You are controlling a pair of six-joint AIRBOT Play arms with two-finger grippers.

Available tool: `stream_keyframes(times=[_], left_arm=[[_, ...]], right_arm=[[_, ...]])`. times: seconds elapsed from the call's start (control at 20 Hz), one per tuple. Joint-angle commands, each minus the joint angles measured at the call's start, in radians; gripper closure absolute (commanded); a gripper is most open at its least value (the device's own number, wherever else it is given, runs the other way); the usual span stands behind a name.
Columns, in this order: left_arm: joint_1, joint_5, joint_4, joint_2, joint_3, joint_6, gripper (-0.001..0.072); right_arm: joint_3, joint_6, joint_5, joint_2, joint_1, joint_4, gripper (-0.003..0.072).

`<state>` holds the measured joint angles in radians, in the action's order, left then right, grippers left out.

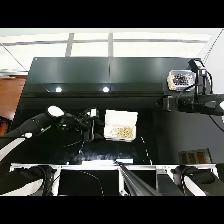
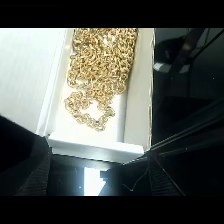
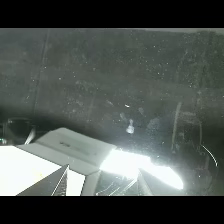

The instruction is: Fold the box and place the chain.

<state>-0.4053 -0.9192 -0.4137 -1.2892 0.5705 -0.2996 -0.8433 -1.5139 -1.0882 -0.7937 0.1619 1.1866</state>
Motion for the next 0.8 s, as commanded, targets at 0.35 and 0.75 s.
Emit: stream_keyframes(times=[0.35,0.75], left_arm=[[-0.074,0.059,-0.057,-0.02,0.027,0.045,0.0],[-0.048,-0.002,-0.144,-0.011,0.05,0.114,0.0001]], right_arm=[[0.0,0.0,-0.003,0.001,0.0,0.0,0.0191],[0.0,0.0,-0.015,0.001,0.0,0.0,0.0191]])
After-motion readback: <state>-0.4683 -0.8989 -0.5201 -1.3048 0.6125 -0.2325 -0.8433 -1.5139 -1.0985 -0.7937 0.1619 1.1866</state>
